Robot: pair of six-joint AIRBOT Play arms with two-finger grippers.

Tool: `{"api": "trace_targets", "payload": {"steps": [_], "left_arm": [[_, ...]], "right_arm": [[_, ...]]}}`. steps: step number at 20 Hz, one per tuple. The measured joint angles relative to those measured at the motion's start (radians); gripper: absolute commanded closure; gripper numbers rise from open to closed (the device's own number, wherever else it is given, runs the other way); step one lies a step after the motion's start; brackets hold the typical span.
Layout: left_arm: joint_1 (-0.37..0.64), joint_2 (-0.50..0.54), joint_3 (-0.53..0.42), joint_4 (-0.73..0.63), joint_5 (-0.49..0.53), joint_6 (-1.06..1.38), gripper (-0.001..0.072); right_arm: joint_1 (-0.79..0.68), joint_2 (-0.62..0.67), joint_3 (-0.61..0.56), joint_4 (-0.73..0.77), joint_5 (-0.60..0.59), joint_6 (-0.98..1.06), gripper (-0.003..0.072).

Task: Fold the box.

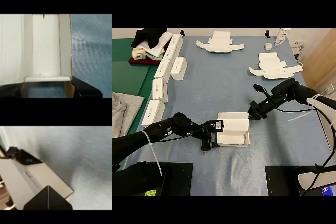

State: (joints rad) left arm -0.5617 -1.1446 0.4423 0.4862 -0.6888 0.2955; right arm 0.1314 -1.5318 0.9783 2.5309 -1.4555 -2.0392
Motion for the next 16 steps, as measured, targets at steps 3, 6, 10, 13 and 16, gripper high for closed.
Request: {"api": "trace_targets", "payload": {"steps": [3,6,10,13,16], "left_arm": [[0.000,0.000,0.000,0.000,0.000,0.000,0.0202],[0.000,0.000,0.000,0.000,0.000,0.000,0.0203],[0.000,0.000,0.000,0.000,0.000,0.000,0.0203],[0.000,0.000,0.000,0.000,0.000,0.000,0.0203],[0.000,0.000,0.000,0.000,0.000,0.000,0.0203]], "right_arm": [[0.031,-0.026,0.012,0.049,-0.085,-0.097,0.0685],[0.083,-0.020,0.007,0.063,-0.122,-0.158,0.0685],[0.185,0.066,-0.026,0.031,-0.059,-0.228,0.0684],[0.256,0.171,-0.077,-0.024,0.071,-0.280,0.0684],[0.316,0.281,-0.140,-0.057,0.213,-0.343,0.0684]]}}
